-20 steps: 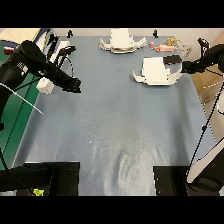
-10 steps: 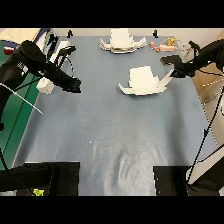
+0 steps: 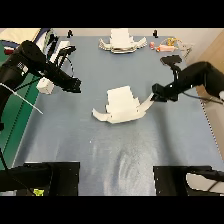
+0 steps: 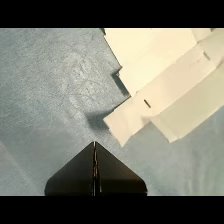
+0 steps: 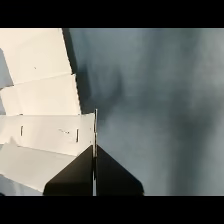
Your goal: Fold the box.
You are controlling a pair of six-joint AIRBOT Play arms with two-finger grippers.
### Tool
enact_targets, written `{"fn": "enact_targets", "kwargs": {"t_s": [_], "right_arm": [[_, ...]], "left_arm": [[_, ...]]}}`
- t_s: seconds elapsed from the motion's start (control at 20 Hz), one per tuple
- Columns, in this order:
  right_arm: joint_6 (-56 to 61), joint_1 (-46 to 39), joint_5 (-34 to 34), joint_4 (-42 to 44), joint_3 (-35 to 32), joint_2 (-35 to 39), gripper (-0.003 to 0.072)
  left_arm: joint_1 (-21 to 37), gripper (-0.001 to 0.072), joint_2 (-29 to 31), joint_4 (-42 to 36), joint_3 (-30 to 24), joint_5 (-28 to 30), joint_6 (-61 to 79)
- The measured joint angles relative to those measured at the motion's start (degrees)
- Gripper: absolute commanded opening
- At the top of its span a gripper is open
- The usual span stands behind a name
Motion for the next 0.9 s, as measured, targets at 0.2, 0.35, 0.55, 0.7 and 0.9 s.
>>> {"fn": "enact_targets", "kwargs": {"t_s": [0.2,0.35,0.55,0.7,0.9], "right_arm": [[6.1,4.7,4.9,-1.7,-15.7,12.0,0.0331],[8.4,5.9,6.0,-3.3,-21.3,15.3,0.0331],[8.9,4.2,6.3,-5.2,-21.9,14.8,0.0292],[5.2,2.4,4.4,-4.1,-20.0,11.5,0.0292],[-2.0,1.4,2.1,0.3,-18.2,6.2,0.0215]], "left_arm": [[0.0,0.0015,0.0,0.0,0.0,1.4,0.0],[0.0,0.0014,0.0,0.0,0.0,2.7,0.0],[0.0,0.0014,0.0,0.0,0.0,3.9,0.0],[0.0,0.0014,0.0,0.0,0.0,4.7,0.0],[0.0,0.0014,0.0,-0.2,0.0,5.2,0.0]]}}
